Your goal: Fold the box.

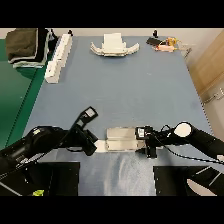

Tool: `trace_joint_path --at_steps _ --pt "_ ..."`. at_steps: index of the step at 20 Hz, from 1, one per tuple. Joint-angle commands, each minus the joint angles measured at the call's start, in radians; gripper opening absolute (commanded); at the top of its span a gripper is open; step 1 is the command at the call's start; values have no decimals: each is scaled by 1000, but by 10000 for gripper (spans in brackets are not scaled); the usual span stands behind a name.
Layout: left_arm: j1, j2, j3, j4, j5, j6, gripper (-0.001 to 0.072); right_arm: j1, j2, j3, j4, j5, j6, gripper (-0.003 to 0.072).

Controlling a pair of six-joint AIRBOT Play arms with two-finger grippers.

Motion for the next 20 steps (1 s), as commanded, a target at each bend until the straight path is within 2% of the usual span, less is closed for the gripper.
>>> trace_joint_path --at_steps 1,3,5,9,13,16,20 --pt "1 155 3 361 -151 -676 13 0 1 1 0 0 0 511" --pt "10 183 2 435 -272 -861 13 0 1 1 0 0 0 512" --pt "33 174 -3 430 -306 -908 14 0 1 1 0 1 0 511" --pt "35 90 -59 266 -190 -913 14 0 1 1 0 0 0 511" --pt "-17 -47 -99 100 30 -817 14 1 1 1 0 0 0 511" --pt "-94 -130 -98 75 94 -818 13 0 1 1 0 0 0 511" --pt "-145 -143 -89 57 135 -818 15 0 1 1 0 0 0 511"
